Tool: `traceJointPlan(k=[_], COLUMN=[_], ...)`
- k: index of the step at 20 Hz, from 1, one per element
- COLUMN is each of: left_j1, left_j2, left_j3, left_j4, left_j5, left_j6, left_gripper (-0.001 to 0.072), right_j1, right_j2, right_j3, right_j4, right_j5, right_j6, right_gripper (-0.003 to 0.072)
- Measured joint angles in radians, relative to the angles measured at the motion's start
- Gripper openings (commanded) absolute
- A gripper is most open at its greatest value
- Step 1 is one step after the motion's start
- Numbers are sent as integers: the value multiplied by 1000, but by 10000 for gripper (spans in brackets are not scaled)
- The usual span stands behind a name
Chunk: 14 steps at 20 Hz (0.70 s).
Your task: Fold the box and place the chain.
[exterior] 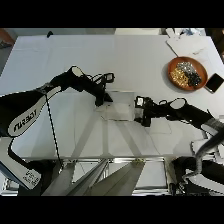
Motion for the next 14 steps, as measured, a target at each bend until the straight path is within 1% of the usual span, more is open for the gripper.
traceJointPlan(k=[6, 8, 12, 14], left_j1=[0, 0, 0, 0], left_j2=[0, 0, 0, 0], left_j3=[0, 0, 0, 0], left_j4=[0, 0, 0, 0], left_j5=[0, 1, 1, 1], left_j6=[0, 0, 0, 0], left_gripper=[12, 12, 12, 12], right_j1=[0, 0, 0, 0], right_j2=[-2, 14, 35, 39], right_j3=[0, 0, 0, 0], right_j4=[117, 127, 114, 104], right_j5=[1, -15, -100, -112], right_j6=[-9, 31, 136, 165], right_gripper=[653, 653, 653, 653])
